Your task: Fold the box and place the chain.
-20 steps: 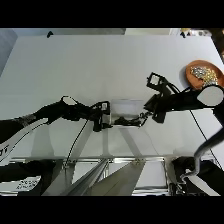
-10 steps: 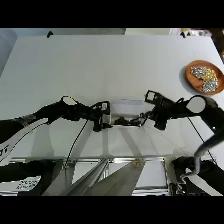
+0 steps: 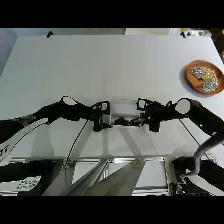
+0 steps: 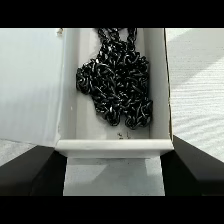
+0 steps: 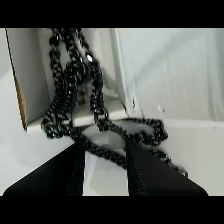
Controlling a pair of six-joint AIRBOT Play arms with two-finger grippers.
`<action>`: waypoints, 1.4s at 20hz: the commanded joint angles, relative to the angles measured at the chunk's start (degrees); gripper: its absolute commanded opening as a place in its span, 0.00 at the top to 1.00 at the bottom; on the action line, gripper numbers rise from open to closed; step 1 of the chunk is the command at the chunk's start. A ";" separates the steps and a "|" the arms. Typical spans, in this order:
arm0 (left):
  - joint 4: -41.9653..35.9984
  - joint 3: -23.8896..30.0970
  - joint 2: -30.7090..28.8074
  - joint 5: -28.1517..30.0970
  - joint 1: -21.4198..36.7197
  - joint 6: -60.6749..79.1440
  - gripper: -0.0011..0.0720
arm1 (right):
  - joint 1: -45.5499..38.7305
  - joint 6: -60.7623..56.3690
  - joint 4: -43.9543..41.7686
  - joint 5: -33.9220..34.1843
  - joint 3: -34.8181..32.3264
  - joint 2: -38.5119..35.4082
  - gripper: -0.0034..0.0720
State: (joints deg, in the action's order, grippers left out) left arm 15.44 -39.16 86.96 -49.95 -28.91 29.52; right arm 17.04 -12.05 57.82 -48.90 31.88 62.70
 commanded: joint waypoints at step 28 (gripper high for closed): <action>0.00 -0.02 -0.02 0.00 0.00 0.00 0.70 | 0.17 -16.72 5.60 -25.49 25.75 -11.74 0.93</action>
